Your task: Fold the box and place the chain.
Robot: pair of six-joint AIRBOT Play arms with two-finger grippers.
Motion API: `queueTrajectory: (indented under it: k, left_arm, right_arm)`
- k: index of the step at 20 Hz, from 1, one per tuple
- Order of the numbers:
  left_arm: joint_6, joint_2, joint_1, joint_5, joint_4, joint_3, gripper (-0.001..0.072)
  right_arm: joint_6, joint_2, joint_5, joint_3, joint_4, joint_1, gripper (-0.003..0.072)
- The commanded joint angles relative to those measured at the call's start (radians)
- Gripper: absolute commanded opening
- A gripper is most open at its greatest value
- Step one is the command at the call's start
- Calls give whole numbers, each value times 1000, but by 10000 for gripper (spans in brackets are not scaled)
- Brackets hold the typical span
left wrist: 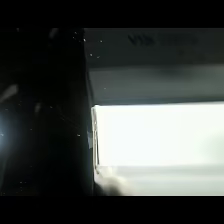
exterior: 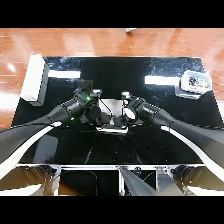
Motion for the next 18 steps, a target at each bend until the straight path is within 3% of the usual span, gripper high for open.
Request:
queueTrajectory:
  k: [1, 10, 12, 16, 17, 18]
  left_arm:
    - [-10, 0, 0, 0, -4, 0, 24]
    - [-10, 0, 0, -2, -4, 0, 24]
    - [-10, 0, 0, -2, -4, 0, 24]
    - [-10, 0, 0, -4, -4, 0, 24]
    - [-10, 0, 0, -3, -4, 0, 24]
    - [-10, 0, 0, -3, -4, 0, 24]
  right_arm:
    - [4, 0, 21, 15, 19, -11, 460]
    - [4, 0, 23, 32, 29, -22, 458]
    - [3, 0, 23, 32, 29, -22, 334]
    - [-5, -11, 23, 32, 29, -19, 317]
    - [-12, -13, 23, 32, 29, -19, 197]
    - [-28, -13, 17, 32, 29, -19, 32]
